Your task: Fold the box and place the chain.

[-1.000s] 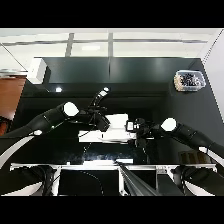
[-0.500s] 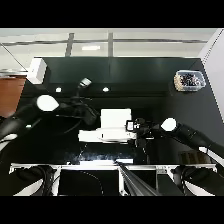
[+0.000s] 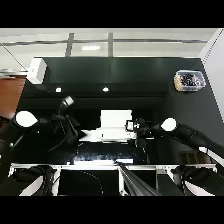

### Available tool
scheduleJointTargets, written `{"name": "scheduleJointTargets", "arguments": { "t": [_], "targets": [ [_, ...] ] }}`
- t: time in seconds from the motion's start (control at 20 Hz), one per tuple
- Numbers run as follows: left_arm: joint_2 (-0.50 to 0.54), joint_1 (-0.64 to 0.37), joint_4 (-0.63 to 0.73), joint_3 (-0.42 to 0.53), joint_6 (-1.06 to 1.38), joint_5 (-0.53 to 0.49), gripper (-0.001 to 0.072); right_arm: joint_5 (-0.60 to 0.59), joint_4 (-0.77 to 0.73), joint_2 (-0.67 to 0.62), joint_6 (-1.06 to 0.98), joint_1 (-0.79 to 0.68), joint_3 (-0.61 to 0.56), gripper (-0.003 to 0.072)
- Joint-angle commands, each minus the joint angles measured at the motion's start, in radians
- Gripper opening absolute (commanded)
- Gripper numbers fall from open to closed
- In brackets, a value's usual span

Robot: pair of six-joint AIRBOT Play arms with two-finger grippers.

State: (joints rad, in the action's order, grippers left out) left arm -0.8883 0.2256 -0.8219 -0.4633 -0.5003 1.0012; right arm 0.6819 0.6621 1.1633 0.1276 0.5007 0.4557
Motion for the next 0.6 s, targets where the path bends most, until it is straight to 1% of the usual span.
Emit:
{"name": "scheduleJointTargets", "arguments": {
  "t": [0.0, 0.15, 0.2, 0.25, 0.35, 0.55],
  "targets": [
    [0.006, 0.096, 0.037, 0.066, 0.361, -0.098, 0.0716, 0.001, -0.002, 0.000, -0.005, 0.000, 0.000, 0.0260],
    [-0.005, 0.210, 0.039, 0.066, 0.371, -0.337, 0.0707, 0.001, -0.009, 0.000, -0.005, 0.000, 0.000, 0.0259],
    [-0.016, 0.242, 0.039, 0.066, 0.371, -0.381, 0.0705, 0.002, -0.010, 0.000, -0.005, 0.000, 0.000, 0.0259],
    [-0.034, 0.272, 0.038, 0.066, 0.375, -0.396, 0.0692, 0.002, -0.016, 0.000, -0.005, 0.000, 0.000, 0.0259],
    [-0.076, 0.307, 0.024, 0.065, 0.378, -0.395, 0.0693, 0.002, -0.017, 0.000, -0.005, 0.000, 0.000, 0.0259],
    [-0.139, 0.318, 0.029, 0.063, 0.387, -0.388, 0.0693, 0.002, -0.019, 0.000, -0.005, 0.000, 0.000, 0.0259]
  ]
}}
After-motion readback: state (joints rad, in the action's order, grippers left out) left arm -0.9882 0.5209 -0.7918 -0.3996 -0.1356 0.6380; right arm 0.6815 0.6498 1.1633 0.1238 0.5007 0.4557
